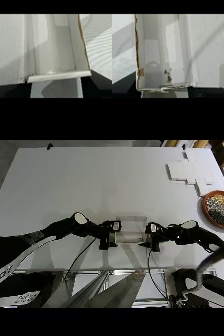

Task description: Fold the box and place the chain.

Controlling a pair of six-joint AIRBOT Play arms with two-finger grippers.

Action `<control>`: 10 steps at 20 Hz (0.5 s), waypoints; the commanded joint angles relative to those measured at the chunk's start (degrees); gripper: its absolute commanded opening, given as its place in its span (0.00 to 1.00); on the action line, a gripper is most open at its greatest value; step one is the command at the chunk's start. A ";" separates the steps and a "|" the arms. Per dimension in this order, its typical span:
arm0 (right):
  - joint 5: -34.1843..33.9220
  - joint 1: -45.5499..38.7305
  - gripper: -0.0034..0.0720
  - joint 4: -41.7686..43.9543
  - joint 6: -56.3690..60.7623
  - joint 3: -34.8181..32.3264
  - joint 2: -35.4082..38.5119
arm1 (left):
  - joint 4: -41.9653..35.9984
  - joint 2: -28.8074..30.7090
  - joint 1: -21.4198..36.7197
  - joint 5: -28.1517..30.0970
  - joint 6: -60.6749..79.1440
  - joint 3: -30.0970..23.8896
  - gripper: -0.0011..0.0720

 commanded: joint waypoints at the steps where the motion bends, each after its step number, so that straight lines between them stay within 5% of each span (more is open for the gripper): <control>1: 0.13 0.00 0.58 -0.15 -0.20 0.04 0.04 | 0.04 -0.04 -0.04 0.00 0.00 -0.04 0.41; 8: 0.13 0.00 0.59 -3.93 0.02 0.04 0.04 | 0.02 -0.04 -0.04 0.02 0.00 -0.04 0.41; 9: -0.04 0.00 0.66 -4.33 0.72 0.04 0.04 | 0.02 -0.04 -0.04 0.02 0.00 -0.04 0.41; 10: -0.83 0.00 0.93 -4.15 3.04 0.04 0.09 | 0.02 -0.04 -0.04 0.02 0.00 -0.04 0.41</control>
